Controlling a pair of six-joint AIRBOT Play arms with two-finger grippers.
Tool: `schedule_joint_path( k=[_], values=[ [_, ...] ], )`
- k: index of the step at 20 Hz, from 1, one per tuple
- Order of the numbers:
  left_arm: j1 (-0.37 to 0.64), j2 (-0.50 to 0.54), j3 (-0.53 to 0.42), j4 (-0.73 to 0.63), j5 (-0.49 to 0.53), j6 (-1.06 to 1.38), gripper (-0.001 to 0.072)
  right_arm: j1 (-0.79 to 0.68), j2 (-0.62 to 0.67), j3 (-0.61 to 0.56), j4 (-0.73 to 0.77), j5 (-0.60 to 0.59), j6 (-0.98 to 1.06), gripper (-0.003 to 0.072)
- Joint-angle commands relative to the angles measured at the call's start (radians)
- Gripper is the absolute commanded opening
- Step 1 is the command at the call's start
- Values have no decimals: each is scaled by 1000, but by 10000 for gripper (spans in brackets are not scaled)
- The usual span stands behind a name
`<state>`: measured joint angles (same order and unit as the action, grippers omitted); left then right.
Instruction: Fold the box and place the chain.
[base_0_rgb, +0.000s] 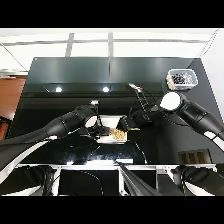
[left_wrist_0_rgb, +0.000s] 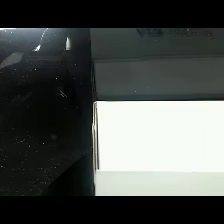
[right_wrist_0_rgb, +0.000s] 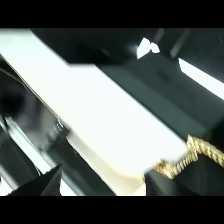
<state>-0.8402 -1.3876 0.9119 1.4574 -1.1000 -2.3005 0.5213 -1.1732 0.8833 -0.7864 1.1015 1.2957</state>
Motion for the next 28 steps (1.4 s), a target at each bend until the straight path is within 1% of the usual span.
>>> schedule_joint_path(
  k=[1, 2, 3, 4, 5, 7, 9, 12, 14, 15, 17, 20, 22, 26, 27, 28],
  values=[
    [0, 0, 0, 0, 0, 0, 28, -52, 14, 21, -58, 248, -98, 593],
    [0, 0, 0, 0, 0, 0, 28, -96, 49, 21, -90, 276, -105, 593],
    [0, 0, 0, 0, 0, 0, 28, -148, 90, 17, -141, 269, -116, 593],
    [0, 0, 0, 0, 0, 0, 28, -198, 130, 0, -185, 237, -147, 593],
    [0, 0, 0, 0, 0, 0, 28, -252, 175, -42, -211, 164, -196, 593],
    [0, 0, 0, 0, 0, 0, 28, -317, 234, -175, -199, -3, -299, 593],
    [0, 0, 0, 0, 0, 0, 28, -306, 233, -287, -147, -114, -380, 594],
    [0, 0, 0, 0, -1, 0, 28, -201, 232, -389, -134, -274, -687, 594],
    [0, 0, 0, 0, -1, 0, 28, -131, 219, -413, -130, -370, -923, 594],
    [0, 0, 0, 0, -1, 0, 28, -114, 198, -413, -120, -394, -999, 594],
    [0, 0, 0, 0, -1, 0, 28, -112, 141, -413, -71, -427, -1050, 594],
    [0, 0, 0, 0, -1, 0, 28, -112, 76, -413, -59, -454, -1051, 593],
    [0, 0, 0, 0, -1, 0, 28, -112, 57, -413, -28, -481, -1054, 593],
    [0, 0, 0, 0, -1, 0, 28, -112, 38, -413, -26, -486, -1076, 591],
    [0, 0, 0, 0, -1, 0, 28, -112, 33, -413, -26, -486, -1076, 472],
    [0, 0, 0, 0, -1, 0, 28, -112, 29, -413, -31, -486, -1075, 423]
  ],
)
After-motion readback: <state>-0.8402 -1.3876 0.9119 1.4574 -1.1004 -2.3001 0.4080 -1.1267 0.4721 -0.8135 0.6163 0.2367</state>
